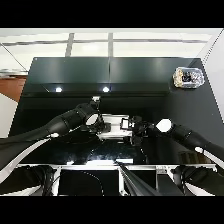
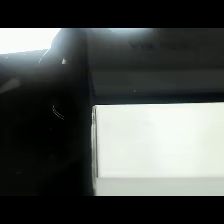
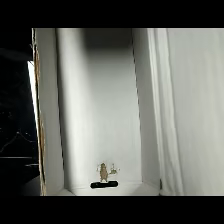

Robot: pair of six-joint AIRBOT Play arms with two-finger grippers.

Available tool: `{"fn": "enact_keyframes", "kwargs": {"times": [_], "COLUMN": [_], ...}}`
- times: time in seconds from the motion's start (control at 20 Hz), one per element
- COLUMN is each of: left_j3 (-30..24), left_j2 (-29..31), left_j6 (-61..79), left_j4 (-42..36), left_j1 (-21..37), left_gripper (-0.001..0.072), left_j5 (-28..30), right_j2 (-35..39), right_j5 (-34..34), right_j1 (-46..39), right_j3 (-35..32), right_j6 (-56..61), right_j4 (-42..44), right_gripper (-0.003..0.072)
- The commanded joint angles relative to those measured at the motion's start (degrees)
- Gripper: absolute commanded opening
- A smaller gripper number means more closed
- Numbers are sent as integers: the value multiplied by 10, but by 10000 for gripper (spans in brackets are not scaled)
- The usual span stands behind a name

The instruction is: Fold the box and place the chain.

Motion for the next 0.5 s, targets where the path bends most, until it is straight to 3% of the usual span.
{"fn": "enact_keyframes", "kwargs": {"times": [0.0, 0.05, 0.1, 0.4, 0.45], "left_j3": [4, 10, 16, 24, 24], "left_j2": [0, 0, 0, -3, -5], "left_j6": [-3, -3, -3, -3, -3], "left_j4": [-5, 1, 9, 21, 20], "left_j1": [1, 1, 1, 1, 1], "left_gripper": [299, 417, 427, 425, 395], "left_j5": [-4, -12, -17, -33, -31], "right_j2": [0, 0, 0, 0, 0], "right_j5": [0, 0, 0, 0, 0], "right_j1": [0, 0, 0, 0, 0], "right_j3": [0, 0, 0, 0, 0], "right_j6": [1, 2, 5, 5, 5], "right_j4": [1, 1, 1, 1, 1], "right_gripper": [471, 471, 471, 471, 471]}}
